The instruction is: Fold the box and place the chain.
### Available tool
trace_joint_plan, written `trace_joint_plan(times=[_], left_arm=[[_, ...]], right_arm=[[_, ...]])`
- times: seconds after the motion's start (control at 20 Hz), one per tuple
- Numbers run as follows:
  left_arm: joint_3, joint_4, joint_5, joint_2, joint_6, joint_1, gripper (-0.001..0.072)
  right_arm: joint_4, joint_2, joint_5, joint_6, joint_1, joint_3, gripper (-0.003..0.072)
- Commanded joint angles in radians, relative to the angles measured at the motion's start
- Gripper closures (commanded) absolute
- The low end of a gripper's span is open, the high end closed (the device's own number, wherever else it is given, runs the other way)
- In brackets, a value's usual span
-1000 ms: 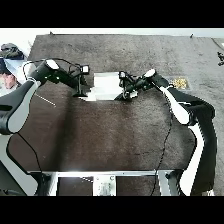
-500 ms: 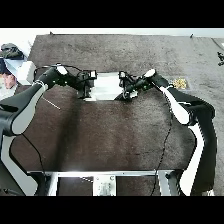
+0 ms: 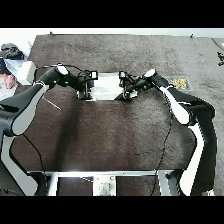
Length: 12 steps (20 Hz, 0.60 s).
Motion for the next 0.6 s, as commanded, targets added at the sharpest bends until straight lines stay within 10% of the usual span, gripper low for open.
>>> trace_joint_plan(times=[0.0, 0.55], left_arm=[[0.000, -0.018, 0.012, -0.001, 0.001, 0.000, 0.0156], [0.000, -0.025, 0.033, -0.030, -0.007, -0.023, 0.0237]], right_arm=[[0.000, 0.000, 0.000, 0.000, 0.000, 0.000, 0.0416], [0.000, 0.000, 0.000, 0.000, 0.000, 0.000, 0.0417]])
